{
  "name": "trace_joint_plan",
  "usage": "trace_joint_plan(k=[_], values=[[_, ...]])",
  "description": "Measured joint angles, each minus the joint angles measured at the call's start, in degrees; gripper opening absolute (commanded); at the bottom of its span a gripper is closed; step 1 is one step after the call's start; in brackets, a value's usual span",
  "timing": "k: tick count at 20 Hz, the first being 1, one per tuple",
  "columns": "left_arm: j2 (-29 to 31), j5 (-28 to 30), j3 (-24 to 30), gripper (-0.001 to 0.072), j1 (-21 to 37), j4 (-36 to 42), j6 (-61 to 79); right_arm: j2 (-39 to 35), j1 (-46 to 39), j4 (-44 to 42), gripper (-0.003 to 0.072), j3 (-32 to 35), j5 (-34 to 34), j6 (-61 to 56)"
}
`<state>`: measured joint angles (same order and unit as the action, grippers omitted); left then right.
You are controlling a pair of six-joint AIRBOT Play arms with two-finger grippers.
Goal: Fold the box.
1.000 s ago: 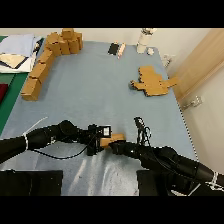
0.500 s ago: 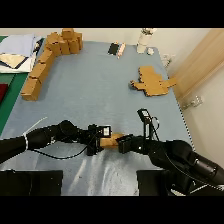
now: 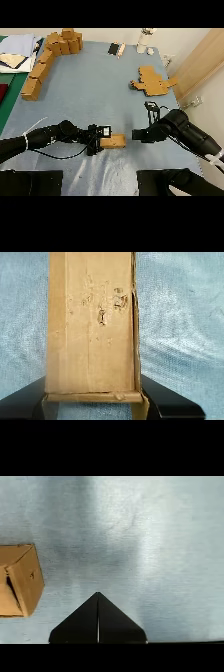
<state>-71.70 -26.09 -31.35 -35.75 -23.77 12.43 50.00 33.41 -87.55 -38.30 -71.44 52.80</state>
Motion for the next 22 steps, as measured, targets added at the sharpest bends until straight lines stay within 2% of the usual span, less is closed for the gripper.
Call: trace_joint_plan(k=[7, 12, 14, 17, 22], values=[[0.6, -0.1, 0.0, 0.0452, 0.0, -0.3, -1.8, 5.1, -1.5, -4.7, 0.0004, -1.5, 4.5, -1.5], [6.2, 0.2, -0.1, 0.0452, 4.0, -2.1, -11.0, 5.6, -1.6, -5.2, 0.0004, -1.7, 8.3, -3.0], [9.0, 0.3, -0.1, 0.0452, 8.6, -4.1, -16.2, 5.6, -1.6, -4.3, 0.0004, -1.7, 9.1, -3.5], [12.3, 0.0, -0.1, 0.0452, 19.3, -11.8, -27.3, 5.6, -1.6, -2.3, 0.0005, -1.7, 9.6, -4.3], [15.4, -6.2, -0.1, 0.0452, 42.5, -27.7, -42.1, 5.6, -1.7, 0.5, 0.0004, -1.7, 10.0, -4.6]])
